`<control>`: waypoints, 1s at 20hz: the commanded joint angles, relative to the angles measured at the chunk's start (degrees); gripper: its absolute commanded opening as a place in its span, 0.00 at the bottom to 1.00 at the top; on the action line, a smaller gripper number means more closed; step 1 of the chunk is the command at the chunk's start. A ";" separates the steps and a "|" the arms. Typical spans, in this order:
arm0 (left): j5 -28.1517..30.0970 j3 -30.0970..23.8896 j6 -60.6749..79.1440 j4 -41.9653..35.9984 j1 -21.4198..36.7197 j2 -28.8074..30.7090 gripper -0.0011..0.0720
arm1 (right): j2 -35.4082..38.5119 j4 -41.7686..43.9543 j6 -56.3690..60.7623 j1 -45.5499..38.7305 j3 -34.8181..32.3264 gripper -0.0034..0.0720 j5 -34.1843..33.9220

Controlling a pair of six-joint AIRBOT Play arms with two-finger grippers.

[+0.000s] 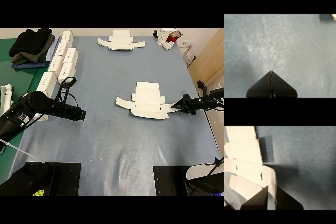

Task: Fold the box.

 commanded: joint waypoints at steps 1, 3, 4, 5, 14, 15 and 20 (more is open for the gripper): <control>0.02 -0.02 0.00 0.02 0.00 0.02 0.03 | -0.31 0.48 -0.13 0.61 0.07 0.04 -0.17; -0.07 0.09 -0.63 0.00 0.15 0.00 0.04 | -0.20 0.94 -0.13 1.27 0.04 0.05 -1.73; -0.17 0.48 -2.23 0.04 0.39 -0.13 0.04 | -0.02 1.60 -0.20 2.21 -0.09 0.05 -2.95; -0.59 1.33 -3.15 0.02 1.11 -0.59 0.04 | 0.55 2.58 -0.66 3.76 -0.61 0.05 -3.69; -16.11 10.16 12.59 -19.74 18.82 -12.48 0.13 | 24.39 9.05 -3.52 25.11 -25.86 0.05 8.46; -16.37 10.16 14.82 -23.78 19.82 -14.21 0.54 | 27.78 9.03 -3.50 27.30 -28.74 0.05 11.30; -17.46 10.16 19.52 -29.88 20.15 -23.50 0.65 | 42.64 8.98 0.24 36.22 -38.82 0.05 23.43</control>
